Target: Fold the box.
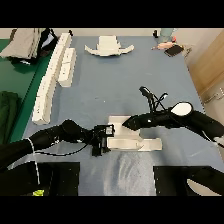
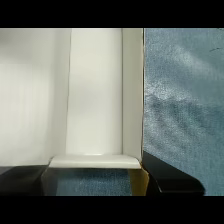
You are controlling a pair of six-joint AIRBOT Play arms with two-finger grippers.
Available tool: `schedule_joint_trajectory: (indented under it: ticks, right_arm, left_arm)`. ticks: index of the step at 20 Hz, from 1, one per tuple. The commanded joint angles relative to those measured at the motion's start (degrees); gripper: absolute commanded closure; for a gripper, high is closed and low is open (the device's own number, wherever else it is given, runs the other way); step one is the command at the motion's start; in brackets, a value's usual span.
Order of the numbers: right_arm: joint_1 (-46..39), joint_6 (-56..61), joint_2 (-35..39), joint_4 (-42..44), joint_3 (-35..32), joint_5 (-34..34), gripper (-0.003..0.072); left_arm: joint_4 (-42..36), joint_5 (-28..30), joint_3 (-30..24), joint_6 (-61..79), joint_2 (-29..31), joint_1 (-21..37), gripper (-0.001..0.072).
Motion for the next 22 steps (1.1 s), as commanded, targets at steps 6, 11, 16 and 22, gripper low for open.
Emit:
schedule_joint_trajectory:
  ticks: [6,11,16,22]
  right_arm:
    - [0.1,9.4,17.1,-22.6,-2.2,20.6,0.0556]
    - [0.1,-2.0,24.3,-25.0,-7.0,20.4,0.0639]
    - [0.1,-11.0,24.7,-36.8,-8.2,18.5,0.0268]
    - [0.1,-32.8,19.1,-33.1,-12.6,4.9,0.0224]
  left_arm:
    - [-0.1,0.1,0.0,-0.1,0.0,0.0,0.0201]
    - [-0.1,0.0,0.0,-0.1,0.0,0.0,0.02]
    - [-0.1,-0.6,0.0,-0.1,0.0,0.0,0.02]
    - [-0.1,-0.6,0.0,-0.1,0.0,0.0,0.02]
